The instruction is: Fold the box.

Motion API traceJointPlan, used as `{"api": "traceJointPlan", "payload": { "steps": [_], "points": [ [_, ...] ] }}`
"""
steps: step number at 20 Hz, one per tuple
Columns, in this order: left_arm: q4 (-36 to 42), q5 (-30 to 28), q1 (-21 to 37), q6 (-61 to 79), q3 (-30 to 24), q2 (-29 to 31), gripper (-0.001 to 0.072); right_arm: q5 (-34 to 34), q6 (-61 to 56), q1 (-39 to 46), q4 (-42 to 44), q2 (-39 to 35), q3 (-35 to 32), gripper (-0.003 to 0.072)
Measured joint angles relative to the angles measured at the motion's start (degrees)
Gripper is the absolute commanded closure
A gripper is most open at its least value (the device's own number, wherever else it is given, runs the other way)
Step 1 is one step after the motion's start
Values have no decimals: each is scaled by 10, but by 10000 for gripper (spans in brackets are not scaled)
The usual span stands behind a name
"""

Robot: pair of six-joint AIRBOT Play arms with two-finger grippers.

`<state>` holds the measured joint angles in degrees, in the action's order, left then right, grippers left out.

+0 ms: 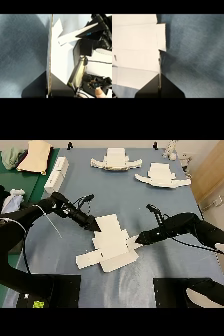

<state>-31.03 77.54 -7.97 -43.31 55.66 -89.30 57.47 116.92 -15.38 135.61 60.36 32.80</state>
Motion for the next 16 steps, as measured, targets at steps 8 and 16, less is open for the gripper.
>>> {"api": "traceJointPlan", "payload": {
  "steps": [8,16],
  "points": [
    [20,-2,0,58,0,0,694,-27,-9,0,-103,0,9,365],
    [31,-68,-53,296,13,53,697,-50,-349,4,-534,0,88,28]
  ]
}}
